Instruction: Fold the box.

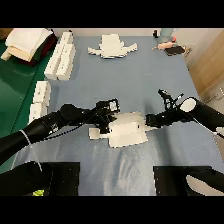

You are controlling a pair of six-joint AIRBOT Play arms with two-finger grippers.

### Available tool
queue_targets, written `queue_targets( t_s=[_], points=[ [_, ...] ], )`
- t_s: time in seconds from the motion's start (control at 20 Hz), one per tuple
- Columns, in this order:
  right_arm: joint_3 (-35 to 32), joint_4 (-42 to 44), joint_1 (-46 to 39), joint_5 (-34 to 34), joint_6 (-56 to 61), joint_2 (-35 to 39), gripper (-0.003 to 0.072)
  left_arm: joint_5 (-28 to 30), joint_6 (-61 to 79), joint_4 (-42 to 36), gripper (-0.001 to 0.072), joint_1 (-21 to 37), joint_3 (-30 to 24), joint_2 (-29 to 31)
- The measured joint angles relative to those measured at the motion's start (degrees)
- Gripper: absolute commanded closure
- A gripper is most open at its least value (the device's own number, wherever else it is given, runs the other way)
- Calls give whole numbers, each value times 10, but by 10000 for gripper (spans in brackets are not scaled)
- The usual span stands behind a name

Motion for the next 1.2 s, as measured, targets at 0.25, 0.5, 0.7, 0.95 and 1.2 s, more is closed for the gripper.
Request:
queue_targets(
  t_s=[0.25, 0.5, 0.7, 0.95, 1.2],
  points=[
    [0, 25, 0, 10, 0, 14, 685, -2, 18, 1, 698, 0, -17, 0],
    [0, 29, 0, 13, 5, 49, 685, -2, 36, 0, 698, 0, -25, 0],
    [0, 15, 0, 2, 21, 66, 684, -15, 62, -1, 700, -4, -27, 14],
    [0, 9, 0, -21, 31, 72, 685, -22, 130, -52, 700, -17, -28, 26],
    [0, 7, 0, -31, 34, 73, 685, 12, 166, -89, 700, -24, -38, 8]
  ],
)
